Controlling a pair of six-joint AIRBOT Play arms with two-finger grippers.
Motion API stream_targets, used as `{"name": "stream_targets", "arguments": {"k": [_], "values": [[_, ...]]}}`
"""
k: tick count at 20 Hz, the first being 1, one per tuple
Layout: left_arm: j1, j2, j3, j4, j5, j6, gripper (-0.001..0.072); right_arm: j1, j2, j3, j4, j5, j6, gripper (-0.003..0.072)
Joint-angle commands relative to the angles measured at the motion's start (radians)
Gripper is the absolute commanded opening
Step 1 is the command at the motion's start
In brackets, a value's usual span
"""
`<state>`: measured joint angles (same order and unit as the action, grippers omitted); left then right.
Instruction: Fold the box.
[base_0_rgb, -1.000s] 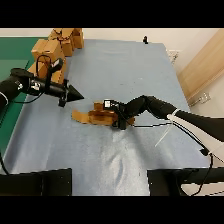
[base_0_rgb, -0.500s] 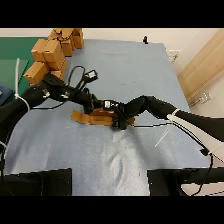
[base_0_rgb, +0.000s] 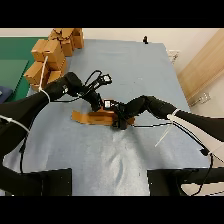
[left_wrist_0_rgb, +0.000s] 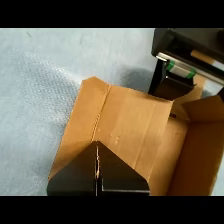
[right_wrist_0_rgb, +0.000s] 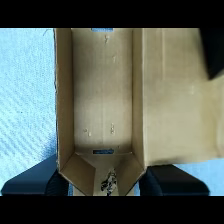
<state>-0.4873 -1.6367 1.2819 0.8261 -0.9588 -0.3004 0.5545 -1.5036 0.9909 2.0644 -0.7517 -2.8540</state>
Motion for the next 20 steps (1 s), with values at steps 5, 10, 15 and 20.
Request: {"name": "stream_targets", "arguments": {"k": [5, 10, 15, 20], "values": [[-0.005, -0.084, 0.079, 0.074, -0.196, -0.005, 0.0011, 0.000, 0.001, 0.001, 0.002, 0.001, 0.000, 0.0007], [0.032, -0.065, 0.138, 0.071, -0.229, -0.019, 0.0006, 0.000, 0.001, 0.001, 0.001, 0.001, 0.000, 0.0007], [0.228, 0.175, 0.089, 0.026, -0.299, -0.060, 0.0006, 0.000, 0.001, 0.001, 0.001, -0.001, 0.000, 0.0007], [0.358, 0.491, -0.300, 0.058, -0.202, 0.154, 0.0011, 0.000, 0.001, 0.001, 0.002, 0.000, 0.000, 0.0007]]}}
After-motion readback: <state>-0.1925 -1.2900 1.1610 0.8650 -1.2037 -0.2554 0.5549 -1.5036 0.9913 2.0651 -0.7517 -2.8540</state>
